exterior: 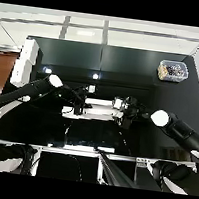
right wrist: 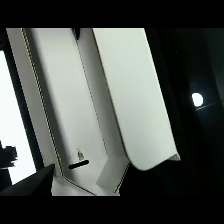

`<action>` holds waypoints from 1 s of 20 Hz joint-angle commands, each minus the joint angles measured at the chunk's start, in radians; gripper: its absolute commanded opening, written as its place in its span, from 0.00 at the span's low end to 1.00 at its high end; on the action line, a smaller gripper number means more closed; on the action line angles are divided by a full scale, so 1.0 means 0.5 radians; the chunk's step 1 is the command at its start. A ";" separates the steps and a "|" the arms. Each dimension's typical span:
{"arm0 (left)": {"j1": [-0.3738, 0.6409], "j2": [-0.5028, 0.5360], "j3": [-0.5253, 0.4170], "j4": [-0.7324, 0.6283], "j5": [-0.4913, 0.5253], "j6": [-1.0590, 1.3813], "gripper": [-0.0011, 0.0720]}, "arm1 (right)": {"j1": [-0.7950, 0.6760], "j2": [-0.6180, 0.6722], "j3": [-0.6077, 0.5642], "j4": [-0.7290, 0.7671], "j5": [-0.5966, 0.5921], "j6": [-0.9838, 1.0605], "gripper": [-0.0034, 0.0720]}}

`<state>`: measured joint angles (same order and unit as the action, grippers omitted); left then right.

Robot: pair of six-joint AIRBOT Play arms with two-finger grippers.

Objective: Fold the box and place the chain.

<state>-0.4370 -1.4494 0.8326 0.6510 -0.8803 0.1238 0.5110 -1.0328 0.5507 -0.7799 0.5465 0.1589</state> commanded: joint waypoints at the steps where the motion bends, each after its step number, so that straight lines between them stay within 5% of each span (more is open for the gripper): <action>1: -0.001 -0.009 0.002 -0.025 -0.007 0.000 0.06 | -0.115 -0.056 0.002 0.428 0.125 -0.350 0.93; 4: -0.001 -0.024 0.002 -0.024 -0.005 0.000 0.06 | -0.222 -0.147 0.002 0.719 0.319 -0.723 0.93; 9: -0.001 -0.024 0.002 -0.025 -0.005 0.000 0.06 | -0.224 -0.359 0.002 0.729 0.336 -0.993 0.93; 20: -0.002 -0.045 0.002 -0.024 -0.015 0.000 0.06 | -0.222 -0.471 0.006 0.729 0.350 -1.072 0.93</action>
